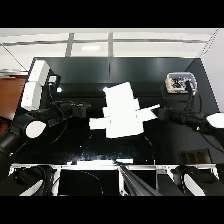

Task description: Fold the box and place the chain.

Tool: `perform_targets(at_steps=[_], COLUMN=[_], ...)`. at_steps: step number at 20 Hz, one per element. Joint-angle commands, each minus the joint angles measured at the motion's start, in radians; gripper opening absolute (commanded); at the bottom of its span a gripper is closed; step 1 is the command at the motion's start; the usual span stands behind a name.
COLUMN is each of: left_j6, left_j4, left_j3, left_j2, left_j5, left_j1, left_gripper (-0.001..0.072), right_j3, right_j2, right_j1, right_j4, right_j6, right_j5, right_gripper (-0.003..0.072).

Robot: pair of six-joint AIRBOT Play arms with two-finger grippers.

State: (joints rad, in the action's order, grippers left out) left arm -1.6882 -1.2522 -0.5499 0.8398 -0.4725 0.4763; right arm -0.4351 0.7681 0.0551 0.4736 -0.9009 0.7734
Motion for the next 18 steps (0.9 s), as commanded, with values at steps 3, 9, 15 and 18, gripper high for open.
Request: perform_targets(at_steps=[3,9,15,18], left_j6=[0.165,0.944,1.034,1.228], left_j4=[0.382,0.966,0.962,0.986], left_j3=[-0.047,-0.054,-0.133,-0.174], left_j2=[0.15,0.426,0.603,0.671], left_j5=[-0.249,-0.507,-0.473,-0.69], left_j1=[-0.151,-0.356,-0.316,-0.316], left_gripper=[0.0705,0.0705,0.0705,0.0703], right_j3=[0.043,0.043,0.043,0.043], right_j2=[-0.07,-0.07,-0.07,-0.07], right_j1=[0.205,0.207,0.207,0.207], right_j4=[0.012,0.022,0.034,0.035], right_j6=[-0.012,-0.013,-0.039,-0.039], right_j5=[-0.135,-0.129,-0.118,-0.104], right_gripper=[0.0014,0.0014,0.0014,0.0015])
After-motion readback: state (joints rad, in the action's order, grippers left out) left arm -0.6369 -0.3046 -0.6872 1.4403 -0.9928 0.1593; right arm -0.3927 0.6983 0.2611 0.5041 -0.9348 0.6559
